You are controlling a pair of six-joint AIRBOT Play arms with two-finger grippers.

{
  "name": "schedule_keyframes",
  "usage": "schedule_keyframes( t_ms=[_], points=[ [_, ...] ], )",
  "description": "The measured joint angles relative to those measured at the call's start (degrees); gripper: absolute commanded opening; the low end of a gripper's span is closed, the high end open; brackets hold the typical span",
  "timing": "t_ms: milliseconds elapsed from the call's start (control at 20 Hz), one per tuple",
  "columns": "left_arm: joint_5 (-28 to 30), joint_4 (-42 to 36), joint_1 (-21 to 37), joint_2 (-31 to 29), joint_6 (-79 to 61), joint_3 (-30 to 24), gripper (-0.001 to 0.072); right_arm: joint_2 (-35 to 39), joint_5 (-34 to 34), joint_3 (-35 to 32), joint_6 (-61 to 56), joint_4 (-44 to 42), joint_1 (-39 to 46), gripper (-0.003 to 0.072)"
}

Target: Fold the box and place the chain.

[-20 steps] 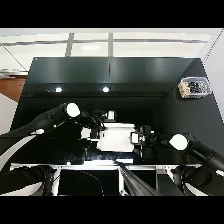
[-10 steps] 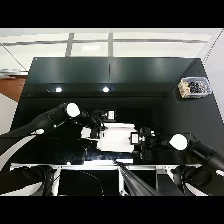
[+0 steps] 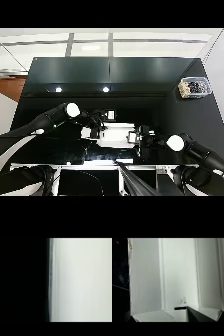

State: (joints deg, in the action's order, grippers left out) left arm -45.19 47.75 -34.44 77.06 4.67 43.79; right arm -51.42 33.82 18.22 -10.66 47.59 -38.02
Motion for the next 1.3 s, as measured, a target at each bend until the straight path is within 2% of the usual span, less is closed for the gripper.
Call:
schedule_keyframes(
  t_ms=[300,550,1300],
  points=[
    [-0.04,-0.02,0.00,0.00,0.04,0.00,0.0034,2.29,-0.48,0.57,-2.67,-0.35,-0.61,0.0710],
    [-0.09,-0.02,0.00,0.00,0.04,0.00,0.0033,4.90,-0.44,1.11,-4.90,0.24,2.45,0.0711],
    [-0.44,0.00,0.00,0.00,0.07,0.11,0.0034,5.60,-3.72,1.57,-6.03,1.07,6.40,0.0710]
  ],
)
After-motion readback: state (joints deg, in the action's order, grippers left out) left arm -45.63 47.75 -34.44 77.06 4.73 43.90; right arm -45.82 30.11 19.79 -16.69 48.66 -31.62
